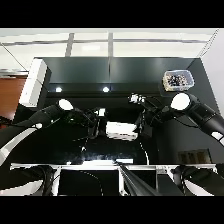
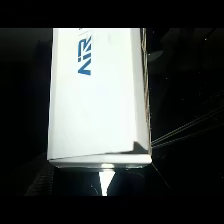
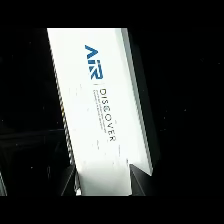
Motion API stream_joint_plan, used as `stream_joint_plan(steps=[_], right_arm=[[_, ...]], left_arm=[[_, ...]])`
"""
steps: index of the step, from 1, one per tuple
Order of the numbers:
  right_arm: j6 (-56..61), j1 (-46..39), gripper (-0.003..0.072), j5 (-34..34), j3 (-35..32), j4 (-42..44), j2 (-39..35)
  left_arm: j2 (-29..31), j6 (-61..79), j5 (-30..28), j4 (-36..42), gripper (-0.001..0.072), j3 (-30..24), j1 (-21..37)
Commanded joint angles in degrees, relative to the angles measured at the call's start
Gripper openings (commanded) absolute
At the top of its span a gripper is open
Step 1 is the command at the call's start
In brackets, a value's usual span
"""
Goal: Fold the box and place the chain.
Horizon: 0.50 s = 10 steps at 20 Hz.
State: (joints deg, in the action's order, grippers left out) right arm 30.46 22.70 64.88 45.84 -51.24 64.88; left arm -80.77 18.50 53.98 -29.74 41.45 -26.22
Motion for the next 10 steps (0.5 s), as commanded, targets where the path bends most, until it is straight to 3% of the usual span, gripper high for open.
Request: stream_joint_plan(steps=[1,10], right_arm=[[-0.28,0.72,0.0391,-2.14,0.02,-0.24,-0.09],[-0.17,3.98,0.0378,-1.97,-0.02,-4.52,0.04]], left_arm=[[0.0,0.09,-0.04,0.0,0.0355,0.02,0.0],[0.0,0.09,-0.04,0.0,0.0355,0.02,0.0]])
